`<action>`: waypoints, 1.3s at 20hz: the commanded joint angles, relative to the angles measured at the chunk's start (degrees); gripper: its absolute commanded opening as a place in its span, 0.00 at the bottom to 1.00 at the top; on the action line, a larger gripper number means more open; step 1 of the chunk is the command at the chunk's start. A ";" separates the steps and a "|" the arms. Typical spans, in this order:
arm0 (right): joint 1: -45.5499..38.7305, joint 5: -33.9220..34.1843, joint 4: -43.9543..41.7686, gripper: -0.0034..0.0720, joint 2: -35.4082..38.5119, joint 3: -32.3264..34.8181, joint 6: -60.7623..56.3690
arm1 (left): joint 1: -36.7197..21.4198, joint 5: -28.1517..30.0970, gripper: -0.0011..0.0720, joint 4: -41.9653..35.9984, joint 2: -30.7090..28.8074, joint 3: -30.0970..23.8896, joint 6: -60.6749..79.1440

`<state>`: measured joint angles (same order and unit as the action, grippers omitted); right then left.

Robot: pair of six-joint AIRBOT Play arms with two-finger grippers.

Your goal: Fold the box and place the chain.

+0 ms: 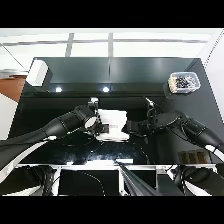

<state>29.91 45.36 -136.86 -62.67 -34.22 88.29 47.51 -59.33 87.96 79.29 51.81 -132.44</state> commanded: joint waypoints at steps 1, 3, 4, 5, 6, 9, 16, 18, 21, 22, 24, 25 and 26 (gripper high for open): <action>4.28 -3.96 6.47 0.74 -1.62 -2.14 -8.92 | -0.04 0.37 0.05 0.02 0.04 -0.02 0.02; 6.45 -3.82 11.39 0.74 -3.21 -4.13 -13.51 | -0.04 0.37 0.05 0.02 0.04 -0.02 0.02; 7.32 -3.80 13.35 0.74 -3.72 -4.98 -15.54 | -0.04 0.37 0.05 0.04 0.04 -0.02 0.02; 8.15 -3.72 15.39 0.74 -4.00 -5.73 -17.49 | -0.04 0.37 0.05 0.04 0.04 -0.02 0.02; 8.76 -3.54 17.27 0.74 -4.04 -6.27 -18.91 | -0.04 0.37 0.05 0.04 0.04 -0.02 0.02; 9.25 -1.97 20.87 0.74 -4.07 -7.34 -22.14 | -0.04 0.35 0.05 0.04 0.04 -0.02 0.02; 9.60 -0.22 22.21 0.61 -5.40 -8.79 -24.72 | -0.04 0.35 0.05 0.04 0.04 -0.02 0.20; 11.02 0.76 25.27 0.61 -5.90 -10.08 -26.58 | -0.04 0.35 0.05 0.04 0.04 -0.02 0.26; 13.77 3.15 30.75 0.61 -7.52 -12.83 -29.88 | -0.04 0.35 0.05 0.04 0.04 -0.02 0.26; 14.75 4.42 32.68 0.61 -8.44 -13.81 -30.93 | -0.04 0.35 0.05 0.04 0.04 -0.02 0.26; 16.13 5.95 34.97 0.61 -10.10 -15.28 -32.22 | -0.04 0.35 0.05 0.04 0.04 -0.02 0.28; 16.59 6.73 35.47 0.61 -10.99 -16.00 -32.41 | -0.04 0.35 0.05 0.04 0.04 -0.02 0.31; 16.76 7.21 35.52 0.61 -11.76 -16.52 -32.52 | -0.04 0.35 0.05 0.04 0.04 -0.02 0.46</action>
